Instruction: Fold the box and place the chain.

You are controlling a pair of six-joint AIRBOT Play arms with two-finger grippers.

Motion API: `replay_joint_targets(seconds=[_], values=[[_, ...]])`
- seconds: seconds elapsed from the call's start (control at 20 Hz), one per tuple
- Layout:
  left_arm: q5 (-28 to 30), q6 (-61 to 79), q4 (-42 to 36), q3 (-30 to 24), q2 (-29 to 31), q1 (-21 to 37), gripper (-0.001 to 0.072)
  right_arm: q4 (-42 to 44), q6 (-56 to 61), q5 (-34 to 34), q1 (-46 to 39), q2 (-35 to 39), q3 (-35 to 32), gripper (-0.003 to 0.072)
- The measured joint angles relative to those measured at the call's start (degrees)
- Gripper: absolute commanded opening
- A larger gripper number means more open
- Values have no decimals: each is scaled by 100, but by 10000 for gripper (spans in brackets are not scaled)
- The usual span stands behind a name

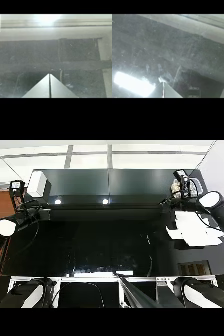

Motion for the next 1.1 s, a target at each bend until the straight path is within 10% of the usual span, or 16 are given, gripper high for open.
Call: replay_joint_targets(seconds=[1.05,1.1], values=[[138,-17,-219,0,-42,-17,29,942,0,-332,0,-2,0,21],[181,-17,-260,0,-72,-17,116,1209,0,-378,0,0,0,24]])
